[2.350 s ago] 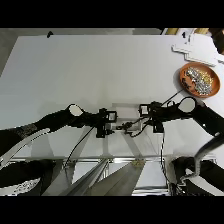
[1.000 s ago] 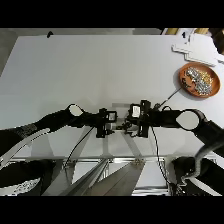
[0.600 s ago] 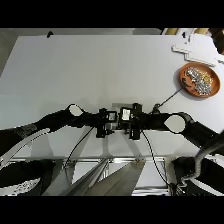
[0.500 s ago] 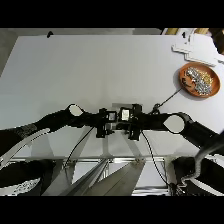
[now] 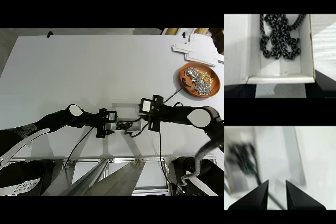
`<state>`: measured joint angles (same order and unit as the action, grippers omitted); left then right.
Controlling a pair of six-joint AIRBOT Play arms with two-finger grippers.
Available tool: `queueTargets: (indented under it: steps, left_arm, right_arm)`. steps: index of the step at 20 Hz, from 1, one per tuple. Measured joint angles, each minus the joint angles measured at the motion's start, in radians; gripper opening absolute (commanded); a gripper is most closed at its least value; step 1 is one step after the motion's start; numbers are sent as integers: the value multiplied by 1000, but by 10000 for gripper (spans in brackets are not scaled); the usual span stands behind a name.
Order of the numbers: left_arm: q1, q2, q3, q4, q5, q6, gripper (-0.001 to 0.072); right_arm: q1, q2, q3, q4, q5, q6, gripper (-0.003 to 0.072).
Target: Fold the box and place the chain.
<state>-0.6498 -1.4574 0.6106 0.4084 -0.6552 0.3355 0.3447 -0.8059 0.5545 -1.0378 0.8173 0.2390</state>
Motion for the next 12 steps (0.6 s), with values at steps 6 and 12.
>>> queueTargets:
  steps: [6,12]
  left_arm:
    - [0,0,0,0,0,0,219]
    - [0,0,0,0,0,0,219]
  right_arm:
    - [-135,-115,0,-56,48,-207,230]
    - [-156,-242,0,34,38,-362,230]
